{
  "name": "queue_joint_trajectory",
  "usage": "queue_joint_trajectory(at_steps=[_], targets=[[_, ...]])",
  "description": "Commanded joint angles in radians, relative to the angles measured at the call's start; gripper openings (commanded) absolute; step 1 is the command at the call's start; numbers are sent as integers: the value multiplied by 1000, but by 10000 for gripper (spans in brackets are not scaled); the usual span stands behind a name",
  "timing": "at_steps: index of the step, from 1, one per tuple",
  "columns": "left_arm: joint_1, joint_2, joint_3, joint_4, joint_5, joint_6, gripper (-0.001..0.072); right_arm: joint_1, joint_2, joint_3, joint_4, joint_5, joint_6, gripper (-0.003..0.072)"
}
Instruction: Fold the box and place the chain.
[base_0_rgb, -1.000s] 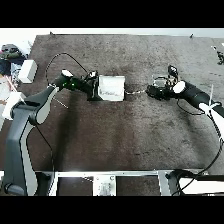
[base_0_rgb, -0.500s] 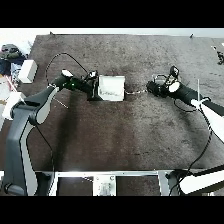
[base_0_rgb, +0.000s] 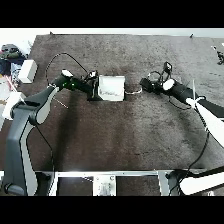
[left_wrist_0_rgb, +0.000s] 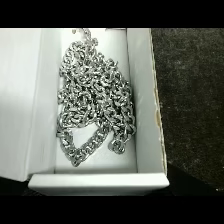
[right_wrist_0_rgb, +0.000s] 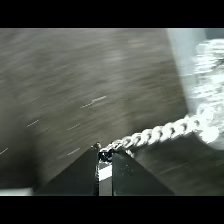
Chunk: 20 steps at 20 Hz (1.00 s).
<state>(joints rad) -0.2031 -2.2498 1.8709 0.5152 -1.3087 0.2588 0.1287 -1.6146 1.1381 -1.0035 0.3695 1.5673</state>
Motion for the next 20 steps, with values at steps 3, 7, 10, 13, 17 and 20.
queue_joint_trajectory(at_steps=[3, 7, 10, 13, 17, 20], targets=[[0, -1, 0, 0, 0, 0, 487, 134, 225, 2, -2, 48, -76, 8], [1, -1, 0, 0, 0, 0, 487, 246, 338, 38, 6, -48, -74, 9], [1, -1, 0, 0, 0, 0, 487, 320, 328, 127, -27, -56, -75, 9], [0, -1, 0, 0, 0, 0, 487, 350, 290, 145, -36, -44, -74, 9], [0, -1, 0, 0, 0, 0, 487, 365, 189, 145, -21, 36, -70, 9], [1, -1, 0, 0, 0, 0, 487, 363, 100, 145, -55, 98, -71, 233]])
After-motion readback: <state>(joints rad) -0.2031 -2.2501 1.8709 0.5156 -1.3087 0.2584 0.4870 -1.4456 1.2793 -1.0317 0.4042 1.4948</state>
